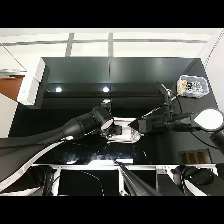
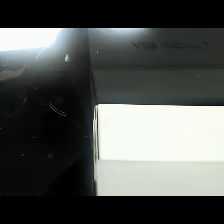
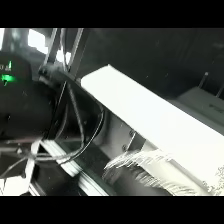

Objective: Fold the box and place the chain.

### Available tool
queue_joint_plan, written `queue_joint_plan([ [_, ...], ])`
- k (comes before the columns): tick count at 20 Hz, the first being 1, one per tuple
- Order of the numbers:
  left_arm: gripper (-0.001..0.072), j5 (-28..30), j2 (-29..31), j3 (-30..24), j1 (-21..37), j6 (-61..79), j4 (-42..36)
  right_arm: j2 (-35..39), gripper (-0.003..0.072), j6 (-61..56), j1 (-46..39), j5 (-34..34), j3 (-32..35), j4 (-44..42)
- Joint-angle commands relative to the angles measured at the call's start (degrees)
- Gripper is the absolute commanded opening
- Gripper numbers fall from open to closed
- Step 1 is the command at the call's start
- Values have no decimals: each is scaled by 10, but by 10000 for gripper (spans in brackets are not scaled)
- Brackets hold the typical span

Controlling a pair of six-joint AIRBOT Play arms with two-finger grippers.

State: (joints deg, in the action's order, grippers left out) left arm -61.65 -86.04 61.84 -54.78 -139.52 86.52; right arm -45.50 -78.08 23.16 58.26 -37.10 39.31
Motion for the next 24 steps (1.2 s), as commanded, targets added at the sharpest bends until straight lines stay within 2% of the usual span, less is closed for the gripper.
queue_joint_plan([
  [1, 34, 0, 0, 0, 0, 0, 0, -7, 605, -8, -24, -12, 1, 1],
  [4, 34, 0, 0, 0, 0, 0, 0, 4, 606, 1, -137, 46, 1, 49],
  [6, 34, 0, 0, 0, 0, 0, 0, 6, 605, -3, -221, 48, 1, 125],
  [10, 34, 0, 0, 0, 0, 0, 0, 5, 605, 16, -333, 51, 1, 173],
  [13, 34, 0, 0, 0, 0, 0, 0, -3, 605, -76, -374, -9, 2, 288],
  [15, 34, 0, 0, 0, 0, 0, 0, -28, 605, -110, -385, -63, 2, 327],
  [18, 34, 1, 0, 0, 0, 0, 0, -103, 605, -136, -386, -160, 2, 311],
  [21, 34, 1, 0, 0, 0, 0, 0, -189, 605, -136, -386, -282, -2, 255],
  [24, 34, 1, 0, 0, 0, 0, 0, -258, 605, -136, -383, -296, -42, 230],
])
